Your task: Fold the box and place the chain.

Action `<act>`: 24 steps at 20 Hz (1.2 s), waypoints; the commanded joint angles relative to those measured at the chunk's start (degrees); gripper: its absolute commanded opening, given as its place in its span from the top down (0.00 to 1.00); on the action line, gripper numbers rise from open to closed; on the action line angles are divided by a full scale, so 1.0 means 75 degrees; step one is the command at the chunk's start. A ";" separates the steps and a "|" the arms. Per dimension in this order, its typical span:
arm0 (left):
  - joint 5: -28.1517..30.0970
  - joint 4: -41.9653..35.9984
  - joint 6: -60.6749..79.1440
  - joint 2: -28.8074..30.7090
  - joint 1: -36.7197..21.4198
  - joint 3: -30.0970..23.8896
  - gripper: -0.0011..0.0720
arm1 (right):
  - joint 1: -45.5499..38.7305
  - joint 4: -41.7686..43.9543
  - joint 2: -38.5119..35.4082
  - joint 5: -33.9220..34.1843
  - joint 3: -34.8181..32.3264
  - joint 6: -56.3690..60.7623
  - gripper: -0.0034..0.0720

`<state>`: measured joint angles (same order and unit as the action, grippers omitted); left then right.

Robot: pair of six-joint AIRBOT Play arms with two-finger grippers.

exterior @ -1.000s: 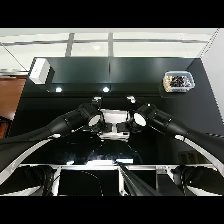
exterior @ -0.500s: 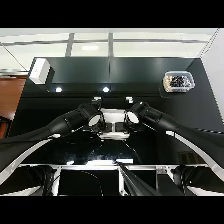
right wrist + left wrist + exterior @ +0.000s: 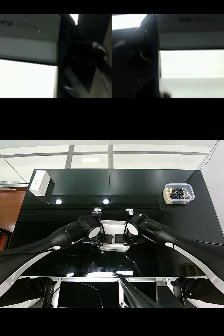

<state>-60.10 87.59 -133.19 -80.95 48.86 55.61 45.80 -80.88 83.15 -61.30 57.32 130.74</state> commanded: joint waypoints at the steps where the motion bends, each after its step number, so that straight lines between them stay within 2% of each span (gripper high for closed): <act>1: 0.0140 0.0029 0.0041 0.0000 -0.0003 0.0003 0.95 | 0.0003 0.0050 0.0003 0.0076 0.0096 -0.0020 0.94; 3: 0.0149 0.0026 0.0044 0.0000 -0.0003 0.0003 0.95 | 0.0000 0.0055 0.0003 0.0090 0.0131 -0.0020 0.94; 4: 0.0149 0.0026 0.0044 0.0000 -0.0003 0.0003 0.95 | -0.0006 0.0055 0.0000 0.0082 0.0140 -0.0023 0.81; 5: 0.0149 0.0032 0.0044 0.0000 -0.0003 0.0003 0.95 | -0.0015 0.0055 -0.0015 0.0055 0.0140 -0.0023 0.57; 6: 0.0152 0.0032 0.0044 0.0000 -0.0003 0.0003 0.95 | -0.0015 0.0061 -0.0050 0.0017 0.0140 -0.0029 0.51; 10: 0.0146 0.0029 0.0044 0.0000 -0.0003 0.0003 0.95 | -0.0012 0.0376 -0.0624 -0.0810 0.0140 -0.1285 0.51; 14: 0.0149 0.0032 0.0044 0.0000 -0.0003 0.0003 0.95 | -0.0017 -0.0137 -0.2133 -0.1501 0.0140 -0.2008 0.51; 16: 0.0149 0.0032 0.0044 0.0000 -0.0003 0.0003 0.95 | -0.0020 -0.1469 -0.2961 -0.1845 0.0108 -0.2002 0.50; 17: 0.0152 0.0032 0.0044 0.0000 -0.0003 0.0003 0.95 | -0.0041 -0.2844 -0.3217 -0.2314 0.0020 -0.1617 0.50; 19: 0.0149 0.0032 0.0044 0.0000 -0.0003 0.0003 0.95 | -0.0638 -0.4631 -0.3267 -0.3025 -0.0187 -0.1408 0.50; 21: 0.0149 0.0032 0.0044 0.0000 -0.0003 0.0003 0.95 | -0.1818 -0.5001 -0.3267 -0.2212 -0.0571 -0.1411 0.50; 24: 0.0154 0.0035 0.0044 0.0000 -0.0003 0.0003 0.95 | -0.3762 -0.4701 -0.3185 0.0187 -0.0994 -0.1285 0.51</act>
<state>-58.98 87.81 -132.84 -80.95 48.86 55.61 28.58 -112.14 59.64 -72.42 52.51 119.98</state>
